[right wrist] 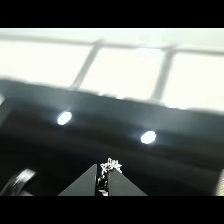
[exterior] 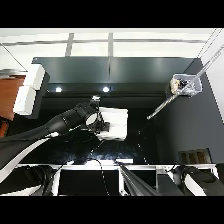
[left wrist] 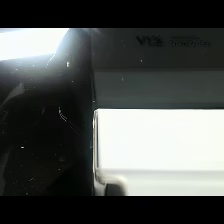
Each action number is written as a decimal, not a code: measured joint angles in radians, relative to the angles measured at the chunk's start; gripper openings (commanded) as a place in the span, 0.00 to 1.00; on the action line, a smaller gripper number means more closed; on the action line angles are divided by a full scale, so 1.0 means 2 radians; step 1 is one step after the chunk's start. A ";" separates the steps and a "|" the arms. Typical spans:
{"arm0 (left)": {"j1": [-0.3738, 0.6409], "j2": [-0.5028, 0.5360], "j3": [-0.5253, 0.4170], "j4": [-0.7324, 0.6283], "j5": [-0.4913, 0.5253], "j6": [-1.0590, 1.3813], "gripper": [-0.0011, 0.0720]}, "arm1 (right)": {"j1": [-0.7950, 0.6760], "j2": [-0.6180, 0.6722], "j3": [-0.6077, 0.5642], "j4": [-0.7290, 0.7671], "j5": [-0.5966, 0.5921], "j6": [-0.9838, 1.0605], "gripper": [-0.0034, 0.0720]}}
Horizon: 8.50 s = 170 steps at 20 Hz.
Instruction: Fold the box and place the chain.
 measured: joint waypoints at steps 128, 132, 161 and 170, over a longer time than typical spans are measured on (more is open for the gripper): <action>-0.001 0.000 0.000 0.000 -0.012 0.001 0.06 | 0.059 0.129 -0.256 0.257 -0.076 -0.015 0.08; -0.001 0.000 0.000 0.000 -0.013 0.001 0.06 | 0.150 0.099 -0.270 0.268 -0.134 -0.019 0.08; -0.001 0.000 0.000 0.008 -0.012 0.003 0.06 | 0.305 -0.073 -0.422 0.013 -0.294 0.151 0.94; -0.001 0.000 0.000 0.011 -0.012 0.003 0.06 | 0.035 -0.065 -0.436 -0.174 -0.234 0.177 1.00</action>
